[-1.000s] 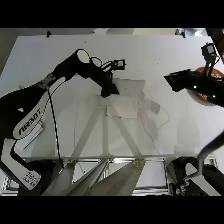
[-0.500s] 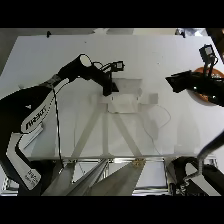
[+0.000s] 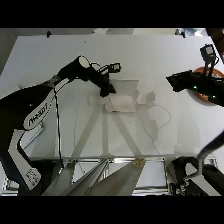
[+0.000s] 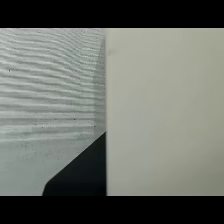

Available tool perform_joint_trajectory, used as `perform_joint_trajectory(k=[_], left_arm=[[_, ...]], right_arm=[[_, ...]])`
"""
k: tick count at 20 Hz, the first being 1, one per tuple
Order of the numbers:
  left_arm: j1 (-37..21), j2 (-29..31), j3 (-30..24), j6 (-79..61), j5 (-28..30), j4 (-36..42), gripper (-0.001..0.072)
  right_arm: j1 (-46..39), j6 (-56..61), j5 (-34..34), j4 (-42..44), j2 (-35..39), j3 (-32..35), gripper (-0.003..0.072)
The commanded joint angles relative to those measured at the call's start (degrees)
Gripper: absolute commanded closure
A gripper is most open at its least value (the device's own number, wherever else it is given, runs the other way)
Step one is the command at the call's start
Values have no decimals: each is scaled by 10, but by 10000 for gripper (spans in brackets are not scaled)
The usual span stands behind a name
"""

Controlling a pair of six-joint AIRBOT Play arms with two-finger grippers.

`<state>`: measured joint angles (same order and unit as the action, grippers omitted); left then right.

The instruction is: Fold the box and place the chain.

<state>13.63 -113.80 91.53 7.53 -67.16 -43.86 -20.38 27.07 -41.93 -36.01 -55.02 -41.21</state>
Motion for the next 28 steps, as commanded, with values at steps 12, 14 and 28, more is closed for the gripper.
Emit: perform_joint_trajectory(k=[12,14,28], left_arm=[[0,-17,0,-25,0,3,705],[0,-14,0,-51,3,3,705],[0,-10,0,-47,31,3,703]], right_arm=[[0,1,0,0,0,0,350],[0,1,0,0,0,0,350],[0,1,-1,0,0,0,350]])
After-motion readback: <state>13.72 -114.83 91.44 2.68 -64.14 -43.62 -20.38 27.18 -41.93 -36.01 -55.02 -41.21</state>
